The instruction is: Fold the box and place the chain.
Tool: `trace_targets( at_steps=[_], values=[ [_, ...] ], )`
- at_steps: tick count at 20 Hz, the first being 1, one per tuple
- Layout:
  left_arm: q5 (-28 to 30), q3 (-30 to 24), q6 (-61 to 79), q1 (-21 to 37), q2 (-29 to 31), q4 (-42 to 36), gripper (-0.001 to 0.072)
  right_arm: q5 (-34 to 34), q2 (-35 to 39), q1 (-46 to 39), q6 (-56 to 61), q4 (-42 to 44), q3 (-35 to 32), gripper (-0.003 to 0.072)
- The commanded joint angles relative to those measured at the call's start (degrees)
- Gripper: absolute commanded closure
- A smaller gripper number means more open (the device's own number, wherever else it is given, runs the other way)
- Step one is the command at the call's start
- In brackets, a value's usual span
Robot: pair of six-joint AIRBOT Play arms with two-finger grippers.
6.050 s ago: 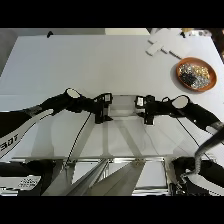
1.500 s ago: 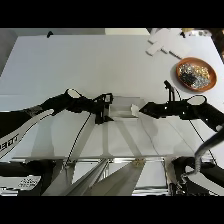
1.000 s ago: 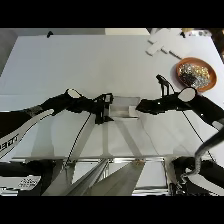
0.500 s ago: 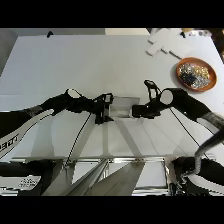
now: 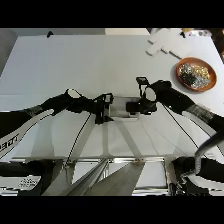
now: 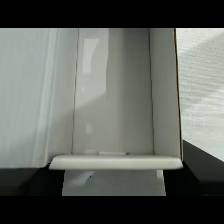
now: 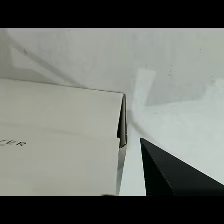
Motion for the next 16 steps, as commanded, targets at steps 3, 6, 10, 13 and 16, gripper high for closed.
trace_targets(
  at_steps=[3,6,10,13,16],
  values=[
    [0.0,0.0,0.0,0.0,0.0,0.0,0.0504,1.1,-0.9,1.7,6.4,-2.9,1.0,0.0222],
    [0.0,0.0,0.0,0.0,0.0,0.0,0.0504,-0.3,-1.5,4.3,7.4,-3.5,1.0,0.0280],
    [0.0,0.0,0.0,0.0,0.0,0.0,0.0504,-0.2,-2.4,6.3,9.7,-5.0,1.0,0.0286],
    [0.0,0.0,0.0,0.0,0.0,0.0,0.0504,1.7,-3.2,6.3,9.9,-5.0,1.0,0.0288],
    [0.0,0.0,0.0,0.0,0.0,0.0,0.0504,2.0,-3.2,6.8,9.9,-5.9,1.2,0.0399]
  ],
)
